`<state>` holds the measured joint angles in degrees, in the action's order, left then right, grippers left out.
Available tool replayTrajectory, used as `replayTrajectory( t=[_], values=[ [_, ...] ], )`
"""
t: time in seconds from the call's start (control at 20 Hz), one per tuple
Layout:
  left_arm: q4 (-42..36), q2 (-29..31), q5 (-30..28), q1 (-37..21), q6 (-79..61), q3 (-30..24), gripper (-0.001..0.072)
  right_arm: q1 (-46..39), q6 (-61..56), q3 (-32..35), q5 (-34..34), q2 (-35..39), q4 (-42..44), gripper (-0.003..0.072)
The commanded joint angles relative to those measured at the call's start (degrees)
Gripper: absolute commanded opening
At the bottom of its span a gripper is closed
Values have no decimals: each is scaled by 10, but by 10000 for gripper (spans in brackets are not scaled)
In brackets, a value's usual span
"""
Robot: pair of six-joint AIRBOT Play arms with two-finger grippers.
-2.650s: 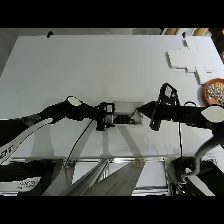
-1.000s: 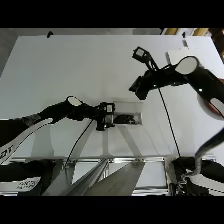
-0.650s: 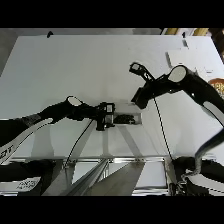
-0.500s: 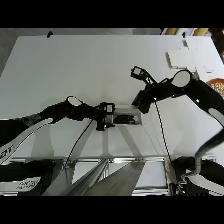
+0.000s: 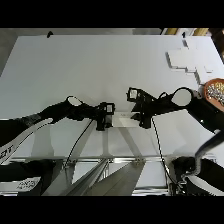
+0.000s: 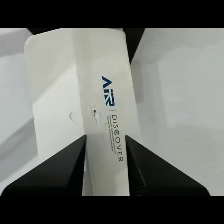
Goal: Fold the box and place the chain.
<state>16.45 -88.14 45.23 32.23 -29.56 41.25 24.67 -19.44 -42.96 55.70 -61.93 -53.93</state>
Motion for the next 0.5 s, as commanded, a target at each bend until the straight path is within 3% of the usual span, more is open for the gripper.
replayTrajectory(
  t=[0.0,0.45],
  values=[
    [0,0,0,0,0,0,9,12,7,4,-12,5,-18,296],
    [0,0,0,0,0,0,9,46,18,4,8,7,-18,288]
  ],
)
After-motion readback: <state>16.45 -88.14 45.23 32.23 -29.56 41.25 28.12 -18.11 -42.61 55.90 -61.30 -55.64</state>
